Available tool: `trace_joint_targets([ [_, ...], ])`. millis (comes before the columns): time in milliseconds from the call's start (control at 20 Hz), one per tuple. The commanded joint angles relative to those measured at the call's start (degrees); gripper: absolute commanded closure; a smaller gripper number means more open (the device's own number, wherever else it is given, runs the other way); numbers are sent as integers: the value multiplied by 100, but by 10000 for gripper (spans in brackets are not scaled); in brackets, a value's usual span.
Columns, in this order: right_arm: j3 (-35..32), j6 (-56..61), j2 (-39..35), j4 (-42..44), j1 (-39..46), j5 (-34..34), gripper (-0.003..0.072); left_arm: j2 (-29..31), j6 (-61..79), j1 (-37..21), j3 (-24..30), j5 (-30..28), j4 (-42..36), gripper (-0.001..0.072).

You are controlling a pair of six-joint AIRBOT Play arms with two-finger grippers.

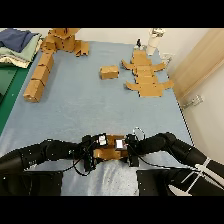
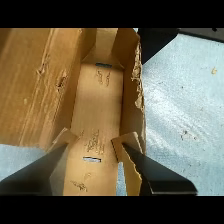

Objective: Fold the box.

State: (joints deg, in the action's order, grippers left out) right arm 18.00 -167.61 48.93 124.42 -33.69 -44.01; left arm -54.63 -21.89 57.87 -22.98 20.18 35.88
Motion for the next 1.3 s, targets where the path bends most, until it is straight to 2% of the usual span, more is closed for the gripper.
trace_joint_targets([
  [0,0,2,4,4,0,2,180,-2,0,0,-4,-7,4,183],
  [50,0,2,4,4,0,4,181,0,0,-11,-2,2,22,375],
  [100,0,2,4,4,0,4,180,17,2,-11,-2,55,122,671],
  [150,0,2,4,4,0,2,181,66,-20,-11,0,114,369,697],
  [250,0,2,4,4,0,4,180,251,-269,-133,26,306,695,697],
  [350,0,2,4,4,0,4,181,542,-621,-424,31,741,1008,697],
  [550,0,2,4,4,0,4,180,1504,-2374,-1231,31,1578,2059,698],
  [750,0,2,4,4,0,4,181,2409,-5482,-1899,31,2522,3314,699],
  [850,0,2,4,4,0,4,180,2540,-7333,-2293,63,3305,4269,698],
  [900,0,2,4,4,0,4,181,2511,-7646,-2522,157,3670,4374,698],
  [1000,0,2,4,4,0,4,181,2415,-7567,-2868,437,3895,3818,698],
  [1150,0,2,4,4,0,2,181,2184,-6843,-2979,758,3639,2302,699],
  [1250,0,2,4,4,0,4,181,1895,-6701,-2916,848,3484,1849,699],
])
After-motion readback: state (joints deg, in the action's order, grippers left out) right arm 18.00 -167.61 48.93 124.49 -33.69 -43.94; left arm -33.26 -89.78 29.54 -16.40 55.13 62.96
